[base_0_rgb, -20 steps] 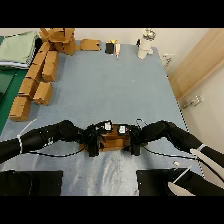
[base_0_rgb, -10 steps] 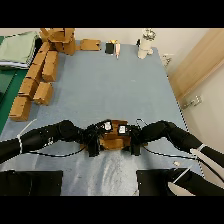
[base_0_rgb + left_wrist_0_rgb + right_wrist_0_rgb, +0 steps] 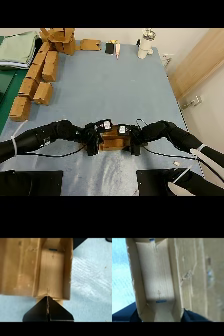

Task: Fold the box.

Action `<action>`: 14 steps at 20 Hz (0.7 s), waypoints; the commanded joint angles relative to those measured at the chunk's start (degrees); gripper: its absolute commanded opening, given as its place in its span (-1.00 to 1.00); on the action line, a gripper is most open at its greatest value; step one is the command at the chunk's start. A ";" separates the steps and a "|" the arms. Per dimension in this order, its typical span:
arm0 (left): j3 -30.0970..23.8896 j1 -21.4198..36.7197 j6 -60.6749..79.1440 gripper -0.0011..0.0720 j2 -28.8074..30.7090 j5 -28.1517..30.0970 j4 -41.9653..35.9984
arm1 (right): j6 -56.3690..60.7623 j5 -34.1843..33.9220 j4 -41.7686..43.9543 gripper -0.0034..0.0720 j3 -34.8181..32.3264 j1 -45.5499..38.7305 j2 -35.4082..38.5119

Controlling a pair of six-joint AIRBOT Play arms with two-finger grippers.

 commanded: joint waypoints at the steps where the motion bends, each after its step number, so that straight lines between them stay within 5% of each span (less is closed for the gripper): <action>1: 0.11 0.02 -18.47 -0.94 5.57 -4.02 13.40 | 0.00 -0.02 0.00 0.43 -0.02 0.00 -0.02; 8: -1.09 3.41 -98.27 -0.94 20.26 -25.05 53.20 | 0.00 -0.02 0.00 0.44 -0.02 0.00 -0.02; 10: -3.67 7.02 -98.86 -0.94 19.89 -28.24 47.84 | 0.00 -0.02 0.00 0.43 -0.02 0.00 -0.02; 14: -9.44 9.49 -90.49 -0.94 18.08 -19.65 30.25 | 0.02 -0.02 0.00 0.43 -0.02 0.00 -0.02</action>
